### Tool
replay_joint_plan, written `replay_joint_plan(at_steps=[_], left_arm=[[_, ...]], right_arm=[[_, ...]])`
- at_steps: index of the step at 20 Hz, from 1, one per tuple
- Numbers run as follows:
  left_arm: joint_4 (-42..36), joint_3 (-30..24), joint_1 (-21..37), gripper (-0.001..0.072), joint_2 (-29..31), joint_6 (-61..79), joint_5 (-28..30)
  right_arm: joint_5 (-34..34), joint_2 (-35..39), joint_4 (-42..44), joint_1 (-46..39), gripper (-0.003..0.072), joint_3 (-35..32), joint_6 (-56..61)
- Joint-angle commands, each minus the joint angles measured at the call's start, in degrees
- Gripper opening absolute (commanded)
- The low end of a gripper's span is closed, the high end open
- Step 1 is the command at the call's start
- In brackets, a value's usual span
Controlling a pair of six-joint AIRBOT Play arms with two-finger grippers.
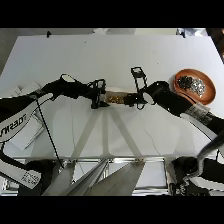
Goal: Fold the box and place the chain.
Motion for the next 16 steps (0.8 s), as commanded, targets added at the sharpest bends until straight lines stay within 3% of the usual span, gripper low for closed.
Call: replay_joint_plan(at_steps=[1,6,10,16], left_arm=[[-0.07,0.04,0.04,0.0513,0.02,0.02,0.00],[-0.07,0.04,0.04,0.0513,0.02,0.00,0.00],[-0.07,0.04,0.04,0.0513,0.02,0.00,0.00],[-0.07,0.04,0.04,0.0513,0.02,0.02,0.02]], right_arm=[[1.66,-0.90,-0.46,0.20,0.0401,4.46,0.98],[13.03,-8.55,-0.57,0.15,0.0410,12.79,0.72],[16.15,-10.84,-0.61,0.59,0.0410,13.42,0.74],[15.28,-11.61,-1.09,0.59,0.0395,13.42,0.76]])
